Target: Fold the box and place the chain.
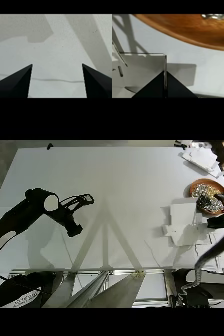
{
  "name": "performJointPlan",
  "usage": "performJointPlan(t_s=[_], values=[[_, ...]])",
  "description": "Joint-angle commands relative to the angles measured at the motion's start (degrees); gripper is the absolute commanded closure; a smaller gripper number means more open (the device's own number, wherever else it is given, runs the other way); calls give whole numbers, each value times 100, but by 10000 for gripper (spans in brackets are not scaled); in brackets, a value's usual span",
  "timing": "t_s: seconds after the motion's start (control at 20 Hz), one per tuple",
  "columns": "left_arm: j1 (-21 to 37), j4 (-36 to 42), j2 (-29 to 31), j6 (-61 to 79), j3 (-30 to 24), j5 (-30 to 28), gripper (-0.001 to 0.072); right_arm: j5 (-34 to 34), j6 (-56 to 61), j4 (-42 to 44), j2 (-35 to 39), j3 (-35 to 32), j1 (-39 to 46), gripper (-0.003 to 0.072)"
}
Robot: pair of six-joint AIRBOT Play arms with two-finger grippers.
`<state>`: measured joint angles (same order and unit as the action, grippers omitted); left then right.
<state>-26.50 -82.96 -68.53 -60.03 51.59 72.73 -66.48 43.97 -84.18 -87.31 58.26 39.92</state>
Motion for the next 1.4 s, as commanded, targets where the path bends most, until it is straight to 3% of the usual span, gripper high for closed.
performJointPlan(t_s=[0.0,0.15,0.35,0.65,0.75,0.95,1.2,1.35], values=[[2,-2,4,0,4,0,16,-955,-393,1272,31,-4,-118,680],[2,-2,4,0,4,0,16,-1161,-376,1937,267,-74,-564,682],[2,-2,4,0,4,0,16,-883,-378,2761,870,-249,-1735,682],[0,0,4,0,4,-2,16,-195,-334,4183,1665,-1235,-3239,682],[0,-2,2,50,4,-116,16,42,-162,4264,1923,-1744,-3471,682],[0,494,-2,94,4,-367,16,1204,516,4229,2627,-2627,-3891,682],[0,1480,-33,518,2,-1169,16,1665,1370,3654,2916,-2723,-4623,681],[0,2426,-33,1244,2,-1180,16,1910,1475,3589,2918,-2723,-5128,681]])
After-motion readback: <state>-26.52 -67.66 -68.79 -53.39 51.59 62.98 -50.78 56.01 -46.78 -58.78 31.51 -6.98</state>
